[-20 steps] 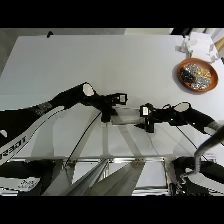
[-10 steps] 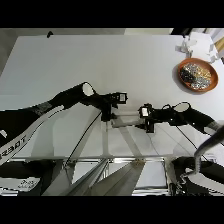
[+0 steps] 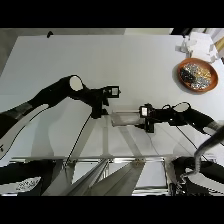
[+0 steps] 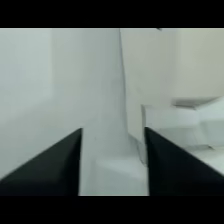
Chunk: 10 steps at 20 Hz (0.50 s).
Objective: Fold the box and place the chain.
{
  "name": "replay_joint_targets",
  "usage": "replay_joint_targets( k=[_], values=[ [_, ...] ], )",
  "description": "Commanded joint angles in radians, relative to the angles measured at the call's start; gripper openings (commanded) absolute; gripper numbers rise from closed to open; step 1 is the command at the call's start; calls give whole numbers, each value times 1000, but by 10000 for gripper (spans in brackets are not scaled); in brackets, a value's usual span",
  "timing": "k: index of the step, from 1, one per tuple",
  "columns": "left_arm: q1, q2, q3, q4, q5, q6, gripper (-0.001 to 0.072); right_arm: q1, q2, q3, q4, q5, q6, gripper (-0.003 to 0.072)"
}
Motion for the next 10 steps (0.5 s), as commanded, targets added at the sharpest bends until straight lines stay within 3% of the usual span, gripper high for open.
replay_joint_targets(
  k=[1, 2, 3, 7, 10],
  values=[
    [26, 107, 1, 100, -110, -63, 217, -1, 0, 0, -2, 6, -4, 402],
    [23, 139, 1, 105, -135, -62, 75, -1, 0, 0, -2, 6, -4, 402],
    [15, 172, 1, 105, -157, -59, 4, -1, 0, 0, -2, 6, -4, 402],
    [-72, 246, 1, 0, -179, -78, 3, 0, 0, 0, -2, 6, -4, 402],
    [-188, 227, 1, -76, -80, -78, 3, -1, 0, 0, -2, 6, -4, 402]
  ],
)
